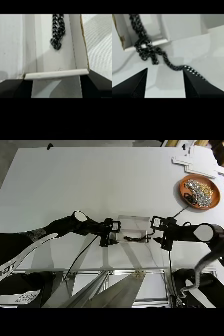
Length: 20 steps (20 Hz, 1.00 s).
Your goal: Fold the box and place the chain.
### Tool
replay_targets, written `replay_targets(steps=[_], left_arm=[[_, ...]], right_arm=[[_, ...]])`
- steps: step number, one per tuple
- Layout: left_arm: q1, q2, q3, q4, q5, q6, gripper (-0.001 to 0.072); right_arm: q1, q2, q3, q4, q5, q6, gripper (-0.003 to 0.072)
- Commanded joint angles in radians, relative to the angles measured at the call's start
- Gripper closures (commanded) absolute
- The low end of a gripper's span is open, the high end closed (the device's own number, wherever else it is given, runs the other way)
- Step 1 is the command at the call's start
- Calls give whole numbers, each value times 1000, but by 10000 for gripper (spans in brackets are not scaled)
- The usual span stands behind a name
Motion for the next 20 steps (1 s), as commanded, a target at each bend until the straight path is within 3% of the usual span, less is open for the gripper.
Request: replay_targets(steps=[1, 4, 7, 10, 15, 17, 20], left_arm=[[1, 0, 0, 0, 0, 0, 501], [0, 0, 0, 0, 0, 0, 501], [1, 0, 0, 0, 0, 0, 501], [0, 0, 0, 0, 0, 0, 501], [0, 0, 0, 0, 0, 0, 501], [1, 0, 0, 0, 0, 0, 501], [0, 0, 0, 0, 0, 0, 501]], right_arm=[[-9, -106, 1, 29, 5, -164, 211], [-9, -147, 1, 94, 3, -241, 217], [-9, -192, 1, 98, 2, -249, 298], [-9, -235, 1, 101, -29, -249, 301], [-9, -264, 1, 137, -74, -249, 511], [-9, -275, 1, 137, -74, -249, 513], [-9, -275, 1, 136, -74, -248, 609]])
